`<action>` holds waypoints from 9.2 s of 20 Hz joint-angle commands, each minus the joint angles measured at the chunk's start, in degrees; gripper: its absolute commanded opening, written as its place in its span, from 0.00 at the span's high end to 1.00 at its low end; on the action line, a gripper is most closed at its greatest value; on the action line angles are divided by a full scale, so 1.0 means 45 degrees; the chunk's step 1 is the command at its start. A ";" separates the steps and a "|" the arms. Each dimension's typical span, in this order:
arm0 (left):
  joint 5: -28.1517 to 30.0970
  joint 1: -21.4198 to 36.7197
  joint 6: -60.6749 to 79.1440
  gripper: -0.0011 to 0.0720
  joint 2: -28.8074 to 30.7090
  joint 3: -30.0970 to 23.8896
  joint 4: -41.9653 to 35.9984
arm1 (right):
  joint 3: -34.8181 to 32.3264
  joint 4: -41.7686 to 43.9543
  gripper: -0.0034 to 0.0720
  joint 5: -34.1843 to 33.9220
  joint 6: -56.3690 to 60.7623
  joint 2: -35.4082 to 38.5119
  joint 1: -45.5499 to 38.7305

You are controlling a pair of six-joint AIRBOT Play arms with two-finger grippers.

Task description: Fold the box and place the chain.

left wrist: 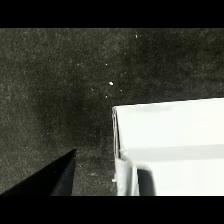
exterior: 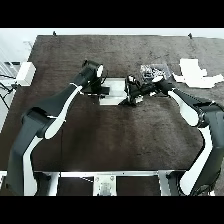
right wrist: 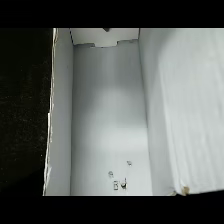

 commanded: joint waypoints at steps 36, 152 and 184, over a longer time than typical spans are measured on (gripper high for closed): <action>-0.0199 0.0335 0.3167 0.23 0.1749 0.0219 -0.0573 | -0.0005 0.0000 0.18 0.0005 0.0000 -0.0005 0.0010; 0.0976 0.4624 2.8016 0.01 -0.0078 -0.3279 -1.1312 | -0.0005 0.0000 0.18 0.0005 0.0000 -0.0005 0.0010; 0.1010 0.4240 2.8453 0.00 -0.0452 -0.3109 -1.1856 | -0.0005 0.0000 0.18 0.0005 0.0000 -0.0005 0.0010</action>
